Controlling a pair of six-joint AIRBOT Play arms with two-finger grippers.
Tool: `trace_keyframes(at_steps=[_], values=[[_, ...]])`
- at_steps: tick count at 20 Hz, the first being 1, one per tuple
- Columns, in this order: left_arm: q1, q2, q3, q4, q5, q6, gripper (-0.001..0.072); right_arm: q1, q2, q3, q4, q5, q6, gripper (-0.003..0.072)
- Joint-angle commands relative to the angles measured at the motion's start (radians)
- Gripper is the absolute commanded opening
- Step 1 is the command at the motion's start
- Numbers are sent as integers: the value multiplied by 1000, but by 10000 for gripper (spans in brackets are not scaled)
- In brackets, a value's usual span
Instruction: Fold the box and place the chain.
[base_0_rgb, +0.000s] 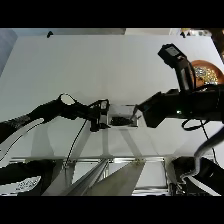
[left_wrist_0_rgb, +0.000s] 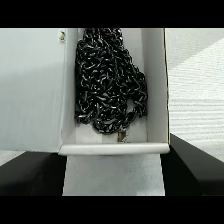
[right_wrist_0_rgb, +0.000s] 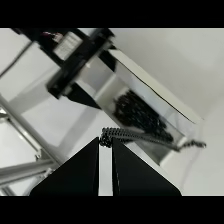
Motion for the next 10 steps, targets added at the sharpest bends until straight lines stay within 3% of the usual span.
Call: trace_keyframes(at_steps=[1,10], values=[[1,0,0,0,0,1,275,93,-1,1,-5,-127,11,23],[1,0,0,0,0,0,275,161,-6,1,-10,-296,10,23]])
